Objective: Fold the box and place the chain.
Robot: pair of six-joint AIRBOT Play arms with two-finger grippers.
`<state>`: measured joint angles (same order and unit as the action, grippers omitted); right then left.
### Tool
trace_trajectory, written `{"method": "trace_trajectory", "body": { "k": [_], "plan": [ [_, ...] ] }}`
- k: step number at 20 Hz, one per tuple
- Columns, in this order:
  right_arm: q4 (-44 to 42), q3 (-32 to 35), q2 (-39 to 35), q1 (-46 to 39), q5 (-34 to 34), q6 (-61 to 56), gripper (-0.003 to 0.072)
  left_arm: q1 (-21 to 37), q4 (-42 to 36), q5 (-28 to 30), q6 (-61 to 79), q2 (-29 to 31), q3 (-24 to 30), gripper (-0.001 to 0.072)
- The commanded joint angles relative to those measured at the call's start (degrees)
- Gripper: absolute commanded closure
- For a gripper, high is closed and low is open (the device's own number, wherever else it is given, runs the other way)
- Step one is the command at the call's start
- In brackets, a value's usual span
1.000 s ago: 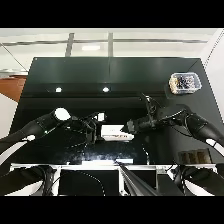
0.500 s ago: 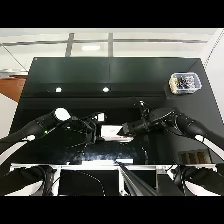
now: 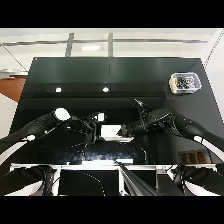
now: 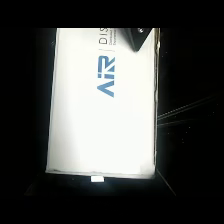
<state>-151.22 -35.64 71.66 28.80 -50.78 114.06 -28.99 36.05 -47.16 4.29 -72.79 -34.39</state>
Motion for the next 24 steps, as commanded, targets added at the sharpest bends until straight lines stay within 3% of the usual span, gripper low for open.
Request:
{"method": "trace_trajectory", "body": {
  "k": [1,6,11,19,20,21,22,24],
  "plan": [
    [2.1,0.1,0.0,0.3,1.4,-0.9,0.0666,0.0,0.0,0.0,0.0,0.0,0.0,0.0636],
    [3.0,0.0,0.0,0.2,1.4,-1.0,0.0666,0.0,0.0,0.0,0.0,0.0,0.0,0.0635],
    [2.8,-2.3,-1.7,-0.7,-3.8,-0.4,0.0666,0.0,0.0,0.0,0.0,0.0,0.0,0.0635],
    [3.0,-11.0,-7.5,-13.7,-9.1,0.4,0.0665,0.0,0.0,0.0,0.0,0.0,0.0,0.0611],
    [3.0,-11.3,-7.5,-15.1,-9.7,0.4,0.0666,0.0,0.0,0.2,-0.1,0.1,0.0,0.0426],
    [3.0,-11.3,-7.5,-16.2,-10.1,0.4,0.0665,0.0,0.0,0.2,-0.5,0.2,0.0,0.0183],
    [3.0,-11.3,-7.5,-17.1,-10.7,0.4,0.0666,0.0,0.4,0.2,-1.8,0.4,0.0,0.0007],
    [3.1,-11.3,-7.5,-18.4,-11.8,0.4,0.0666,0.0,6.7,-0.1,-6.8,2.4,-0.5,0.0006]
  ]
}}
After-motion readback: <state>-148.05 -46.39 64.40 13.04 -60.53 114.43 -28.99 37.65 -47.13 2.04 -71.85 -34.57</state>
